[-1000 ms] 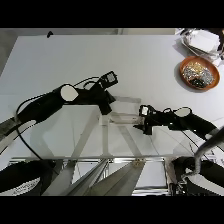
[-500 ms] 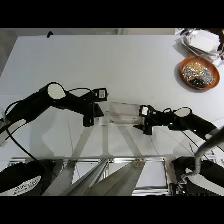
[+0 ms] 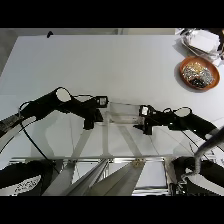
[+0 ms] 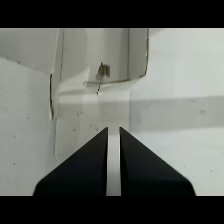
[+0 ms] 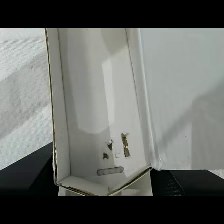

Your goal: Fold the box and place the chain.

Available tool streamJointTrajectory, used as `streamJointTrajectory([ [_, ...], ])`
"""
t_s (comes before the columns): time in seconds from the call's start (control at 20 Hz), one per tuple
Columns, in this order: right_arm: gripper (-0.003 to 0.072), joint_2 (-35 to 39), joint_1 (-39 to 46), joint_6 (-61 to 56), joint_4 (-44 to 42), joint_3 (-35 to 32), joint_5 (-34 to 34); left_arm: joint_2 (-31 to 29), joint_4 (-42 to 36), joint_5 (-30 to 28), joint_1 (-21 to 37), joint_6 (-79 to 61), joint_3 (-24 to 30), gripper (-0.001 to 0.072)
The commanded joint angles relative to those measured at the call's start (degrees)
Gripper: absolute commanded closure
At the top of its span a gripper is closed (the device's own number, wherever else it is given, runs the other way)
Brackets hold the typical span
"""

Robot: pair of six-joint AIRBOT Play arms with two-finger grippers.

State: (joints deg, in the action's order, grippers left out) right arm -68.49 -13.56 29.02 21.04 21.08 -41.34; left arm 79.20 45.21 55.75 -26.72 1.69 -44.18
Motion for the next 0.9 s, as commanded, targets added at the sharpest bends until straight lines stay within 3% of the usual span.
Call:
streamJointTrajectory([
  [0.0, 0.0287, 0.0, 0.0, 0.0, 0.0, 0.0, 0.0, 1.8, 3.2, -2.2, 0.4, -0.4, 0.1, 0.0576],
  [0.1, 0.0287, 0.0, 0.0, 0.0, 0.0, 0.0, 0.0, 2.1, 3.1, -6.3, 0.3, -0.4, 0.1, 0.0353],
  [0.2, 0.0287, 0.0, 0.0, 0.0, 0.0, 0.0, 0.0, 2.1, 3.1, -10.0, 0.3, -0.4, 0.1, 0.0294],
  [0.85, 0.0287, 0.0, 0.0, 0.0, 0.0, 0.0, 0.0, 2.1, -1.2, -12.9, -3.4, -17.4, 0.1, 0.0296],
])
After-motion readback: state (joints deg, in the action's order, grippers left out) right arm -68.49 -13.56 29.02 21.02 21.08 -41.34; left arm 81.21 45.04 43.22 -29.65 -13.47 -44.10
